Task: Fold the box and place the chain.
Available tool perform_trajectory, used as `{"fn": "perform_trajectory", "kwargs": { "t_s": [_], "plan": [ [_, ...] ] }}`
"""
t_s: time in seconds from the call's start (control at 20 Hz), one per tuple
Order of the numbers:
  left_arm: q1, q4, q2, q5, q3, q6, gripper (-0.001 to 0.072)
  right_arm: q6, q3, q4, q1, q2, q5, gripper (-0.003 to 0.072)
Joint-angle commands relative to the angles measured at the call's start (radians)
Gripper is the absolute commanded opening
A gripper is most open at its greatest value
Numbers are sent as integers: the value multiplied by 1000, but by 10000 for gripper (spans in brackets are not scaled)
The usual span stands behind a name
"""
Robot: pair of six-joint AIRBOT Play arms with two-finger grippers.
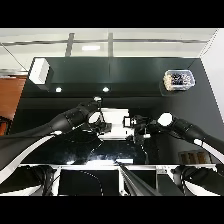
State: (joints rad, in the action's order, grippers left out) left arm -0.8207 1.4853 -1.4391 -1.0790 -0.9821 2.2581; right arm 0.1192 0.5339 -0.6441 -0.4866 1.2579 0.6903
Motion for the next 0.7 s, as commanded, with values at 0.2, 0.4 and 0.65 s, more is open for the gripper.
{"fn": "perform_trajectory", "kwargs": {
  "t_s": [0.2,0.4,0.65],
  "plan": [
    [0,25,-2,-1,-19,2,482,0,0,0,0,0,0,244],
    [-1,16,-21,-9,-19,32,477,0,0,0,0,0,0,245],
    [-1,13,-22,-10,-21,43,226,0,0,0,0,0,0,244]
  ]
}}
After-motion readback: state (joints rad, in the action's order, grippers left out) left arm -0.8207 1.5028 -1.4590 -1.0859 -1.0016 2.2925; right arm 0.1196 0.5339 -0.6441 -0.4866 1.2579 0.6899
